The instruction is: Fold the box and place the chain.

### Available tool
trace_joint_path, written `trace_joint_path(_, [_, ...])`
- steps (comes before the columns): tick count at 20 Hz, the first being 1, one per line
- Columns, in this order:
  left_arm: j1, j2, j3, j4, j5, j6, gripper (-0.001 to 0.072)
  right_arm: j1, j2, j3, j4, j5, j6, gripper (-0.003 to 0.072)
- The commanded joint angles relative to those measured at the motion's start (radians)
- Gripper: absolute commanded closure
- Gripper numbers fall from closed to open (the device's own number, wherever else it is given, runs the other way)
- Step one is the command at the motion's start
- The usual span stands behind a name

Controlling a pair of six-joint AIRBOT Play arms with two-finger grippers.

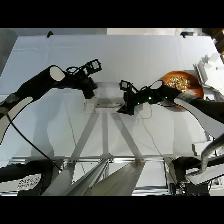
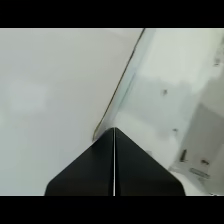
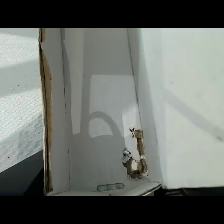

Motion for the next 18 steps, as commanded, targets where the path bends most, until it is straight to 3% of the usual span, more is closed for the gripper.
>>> trace_joint_path(1, [0.006,-0.063,0.000,0.000,0.026,-0.008,0.0701,0.000,0.000,0.000,0.000,0.000,0.000,0.0170])
trace_joint_path(5, [0.006,-0.093,0.000,0.000,0.026,-0.007,0.0702,0.000,0.000,0.000,0.000,0.000,0.000,0.0170])
trace_joint_path(9, [0.014,-0.058,0.001,0.004,0.005,-0.005,0.0702,0.000,0.000,0.000,0.000,0.000,0.000,0.0170])
trace_joint_path(15, [0.064,0.088,0.001,0.097,-0.148,0.004,0.0702,0.000,0.000,0.000,0.000,0.000,0.000,0.0170])
trace_joint_path(18, [0.063,0.146,0.001,0.179,-0.295,0.004,0.0703,0.000,0.000,0.000,0.000,0.000,0.000,0.0170])
